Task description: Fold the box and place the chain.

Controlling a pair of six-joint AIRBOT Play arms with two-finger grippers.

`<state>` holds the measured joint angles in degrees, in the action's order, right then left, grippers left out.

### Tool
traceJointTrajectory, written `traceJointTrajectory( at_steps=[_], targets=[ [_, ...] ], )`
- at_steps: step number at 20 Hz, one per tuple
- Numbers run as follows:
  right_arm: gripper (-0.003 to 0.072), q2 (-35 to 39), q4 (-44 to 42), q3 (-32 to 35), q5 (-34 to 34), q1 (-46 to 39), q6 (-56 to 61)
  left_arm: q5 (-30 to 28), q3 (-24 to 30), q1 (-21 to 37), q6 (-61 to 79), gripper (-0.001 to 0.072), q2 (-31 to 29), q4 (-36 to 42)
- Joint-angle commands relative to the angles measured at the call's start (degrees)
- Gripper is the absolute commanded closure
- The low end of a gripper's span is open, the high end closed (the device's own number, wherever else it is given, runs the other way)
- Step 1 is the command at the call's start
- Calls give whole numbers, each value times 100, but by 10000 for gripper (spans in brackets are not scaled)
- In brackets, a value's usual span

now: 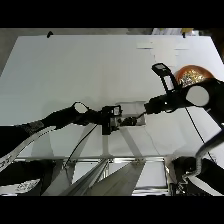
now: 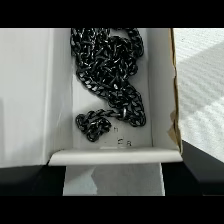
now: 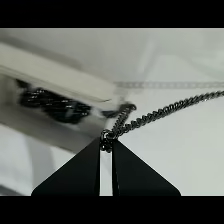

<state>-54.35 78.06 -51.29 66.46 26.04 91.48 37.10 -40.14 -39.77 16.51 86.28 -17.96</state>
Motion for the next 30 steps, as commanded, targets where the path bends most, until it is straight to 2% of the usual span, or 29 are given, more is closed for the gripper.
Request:
traceJointTrajectory(
  at_steps=[1,4,10,14,19,20,21,22,23,26,29,30],
  targets=[
    [668,605,-476,-2,-9,496,2,-2,2,4,2,609,-4,-2],
    [668,682,-680,-2,-254,857,24,0,2,4,2,609,-4,-2],
    [667,629,-802,-2,-1268,1342,22,0,2,4,0,609,-4,-2],
    [667,319,-710,76,-1292,1340,20,0,2,4,0,609,-4,-2],
    [665,-17,-551,529,-1342,1340,326,0,2,4,2,609,-4,-2],
    [649,-74,-433,568,-1344,1340,326,0,2,4,0,609,-4,-2],
    [568,-129,-337,579,-1346,1335,321,0,2,4,0,609,-4,-2],
    [453,-175,-179,579,-1368,1335,321,0,2,4,2,609,-4,-2],
    [411,-195,-33,577,-1421,1333,323,0,2,4,2,609,-4,-2],
    [409,-190,63,376,-1381,992,321,0,2,4,2,609,-4,-2],
    [411,-190,151,-114,-1154,173,289,0,2,4,2,609,-4,-2],
    [438,-190,225,-227,-1169,-144,280,0,2,4,0,609,-4,-2]
  ],
)
